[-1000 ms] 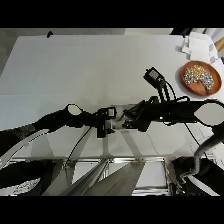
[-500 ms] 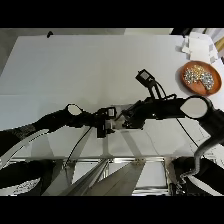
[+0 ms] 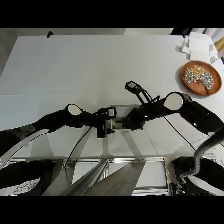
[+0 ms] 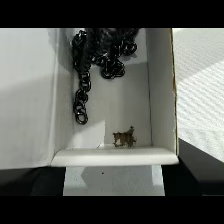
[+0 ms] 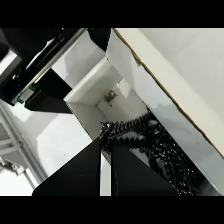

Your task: Fold the box and place the chain.

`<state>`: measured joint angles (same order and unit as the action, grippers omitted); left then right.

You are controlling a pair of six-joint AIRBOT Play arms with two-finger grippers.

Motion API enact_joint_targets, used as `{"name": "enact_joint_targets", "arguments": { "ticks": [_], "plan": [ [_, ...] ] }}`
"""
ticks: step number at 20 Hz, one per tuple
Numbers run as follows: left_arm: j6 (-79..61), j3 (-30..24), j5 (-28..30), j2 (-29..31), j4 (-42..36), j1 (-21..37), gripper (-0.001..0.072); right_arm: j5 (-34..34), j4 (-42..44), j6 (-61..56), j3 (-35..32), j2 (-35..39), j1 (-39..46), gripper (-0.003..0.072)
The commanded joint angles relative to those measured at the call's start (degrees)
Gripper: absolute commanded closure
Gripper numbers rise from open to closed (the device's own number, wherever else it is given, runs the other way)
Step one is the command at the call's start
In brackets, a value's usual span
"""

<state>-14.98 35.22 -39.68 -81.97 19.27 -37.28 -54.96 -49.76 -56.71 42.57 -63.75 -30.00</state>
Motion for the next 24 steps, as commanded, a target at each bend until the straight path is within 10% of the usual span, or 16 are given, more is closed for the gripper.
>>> {"name": "enact_joint_targets", "arguments": {
  "ticks": [1,8,10,16,24],
  "plan": [
    [0.0,0.0,0.0,0.0,0.0,0.0,0.0678,-3.0,-0.1,0.3,0.0,-0.6,-0.3,0.0675],
    [0.0,0.0,0.0,0.0,0.0,0.0,0.0678,2.6,-4.7,-1.0,0.0,-1.1,-6.1,0.0664],
    [0.0,0.0,0.0,0.0,0.0,0.0,0.0678,3.6,-6.9,-4.2,0.0,-1.1,-6.1,0.0510],
    [0.0,0.0,0.0,0.0,0.0,0.0,0.0678,-4.2,-10.2,-6.3,0.1,2.6,-6.1,0.0490],
    [0.0,0.0,0.0,0.0,0.0,0.0,0.0678,-15.5,-37.6,-10.2,0.0,16.1,-6.1,0.0491]
  ]
}}
